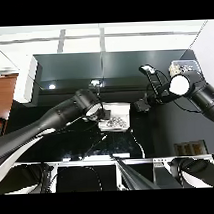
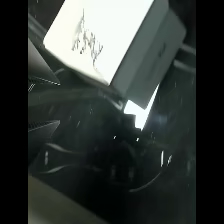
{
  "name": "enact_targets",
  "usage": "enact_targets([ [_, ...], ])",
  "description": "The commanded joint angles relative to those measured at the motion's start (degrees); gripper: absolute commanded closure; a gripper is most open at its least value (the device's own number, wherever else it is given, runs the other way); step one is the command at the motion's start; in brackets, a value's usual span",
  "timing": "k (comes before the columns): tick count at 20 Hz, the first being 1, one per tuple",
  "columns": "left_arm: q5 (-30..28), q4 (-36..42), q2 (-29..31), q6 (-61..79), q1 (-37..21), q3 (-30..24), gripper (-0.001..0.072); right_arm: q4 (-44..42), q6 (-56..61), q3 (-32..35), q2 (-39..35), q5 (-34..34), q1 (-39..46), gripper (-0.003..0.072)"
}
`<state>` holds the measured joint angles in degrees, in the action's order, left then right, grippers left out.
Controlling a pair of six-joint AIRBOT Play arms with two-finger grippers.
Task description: Fold the box and place the chain.
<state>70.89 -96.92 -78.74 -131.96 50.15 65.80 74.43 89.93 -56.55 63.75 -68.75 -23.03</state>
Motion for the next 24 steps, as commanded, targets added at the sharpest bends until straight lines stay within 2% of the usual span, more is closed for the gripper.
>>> enact_targets([
  [1,5.7,-10.1,8.0,11.8,-2.1,-4.3,0.0284,2.5,1.0,0.0,0.0,-1.7,2.0,0.0420],
  [3,4.3,-8.7,13.2,14.8,-8.9,-10.5,0.0285,2.6,2.0,0.0,0.0,-1.7,2.4,0.0420],
  [5,0.2,-1.8,17.3,17.2,-18.9,-17.8,0.0285,2.1,2.3,0.0,0.0,-1.7,2.2,0.0420],
  [7,-4.0,14.4,17.6,19.9,-30.8,-24.3,0.0284,1.9,2.3,0.0,0.0,-1.4,2.2,0.0420],
  [9,-9.7,36.9,16.2,42.5,-39.5,-30.0,0.0284,1.3,2.3,0.0,0.0,-0.1,2.2,0.0420],
  [10,-10.5,47.0,14.8,57.4,-42.3,-31.7,0.0285,0.7,2.3,0.0,0.0,0.7,2.2,0.0420],
  [11,-10.1,53.5,13.3,73.0,-43.7,-32.3,0.0284,0.2,2.6,0.0,0.0,1.6,2.2,0.0420],
  [13,-8.0,58.0,10.8,96.5,-43.3,-32.3,0.0278,-0.7,2.9,0.0,0.0,2.1,2.2,0.0420],
  [14,-7.6,58.9,9.7,106.7,-42.4,-32.3,0.0088,-0.9,2.9,0.0,0.0,2.1,2.2,0.0420],
  [15,-7.6,58.9,8.9,114.1,-41.1,-32.3,-0.0002,-1.0,2.9,0.0,0.0,2.0,2.2,0.0420],
  [20,-11.1,58.4,7.7,139.9,-33.4,-32.3,-0.0002,-1.0,2.9,0.0,0.0,2.2,2.2,0.0420],
  [22,-15.8,58.5,7.6,148.3,-31.7,-32.3,-0.0002,-1.0,2.9,0.0,0.0,2.4,2.2,0.0420],
  [24,-22.8,58.9,7.5,150.6,-30.9,-32.3,-0.0002,-1.4,2.9,0.0,0.0,2.5,2.2,0.0420],
])
